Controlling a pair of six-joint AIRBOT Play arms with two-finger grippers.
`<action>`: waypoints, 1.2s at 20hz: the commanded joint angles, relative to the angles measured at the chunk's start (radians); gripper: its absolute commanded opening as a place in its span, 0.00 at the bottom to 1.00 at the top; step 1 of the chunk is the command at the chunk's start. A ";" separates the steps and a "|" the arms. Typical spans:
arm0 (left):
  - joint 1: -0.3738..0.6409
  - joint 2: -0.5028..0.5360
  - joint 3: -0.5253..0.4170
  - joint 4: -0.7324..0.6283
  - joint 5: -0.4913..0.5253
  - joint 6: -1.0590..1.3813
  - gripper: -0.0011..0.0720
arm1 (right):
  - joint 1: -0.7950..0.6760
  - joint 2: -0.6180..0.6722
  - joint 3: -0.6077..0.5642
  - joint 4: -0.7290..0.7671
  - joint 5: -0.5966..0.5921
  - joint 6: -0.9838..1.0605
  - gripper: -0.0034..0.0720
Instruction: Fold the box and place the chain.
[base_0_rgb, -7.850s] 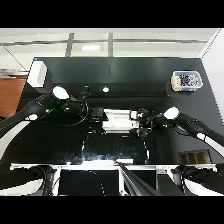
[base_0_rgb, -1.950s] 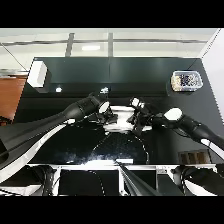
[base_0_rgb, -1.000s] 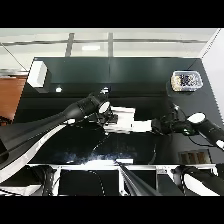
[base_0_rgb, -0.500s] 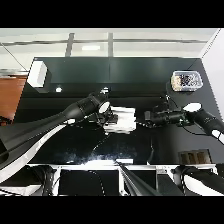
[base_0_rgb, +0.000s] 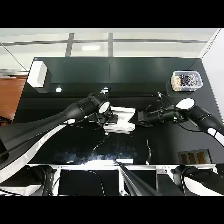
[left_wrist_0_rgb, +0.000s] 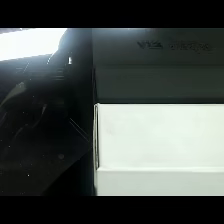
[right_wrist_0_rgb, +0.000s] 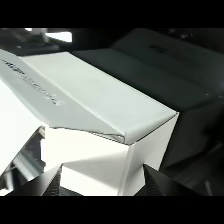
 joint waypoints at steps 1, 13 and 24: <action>0.001 0.000 0.000 0.000 0.000 0.000 0.05 | 0.076 -0.001 0.039 -0.135 -0.076 0.154 0.84; 0.001 0.000 0.000 0.000 0.000 0.000 0.05 | 0.348 -0.054 0.233 -0.731 -0.059 0.816 0.65; 0.001 0.000 0.000 0.000 0.000 0.000 0.05 | 0.478 -0.183 0.364 -0.929 0.058 1.064 0.45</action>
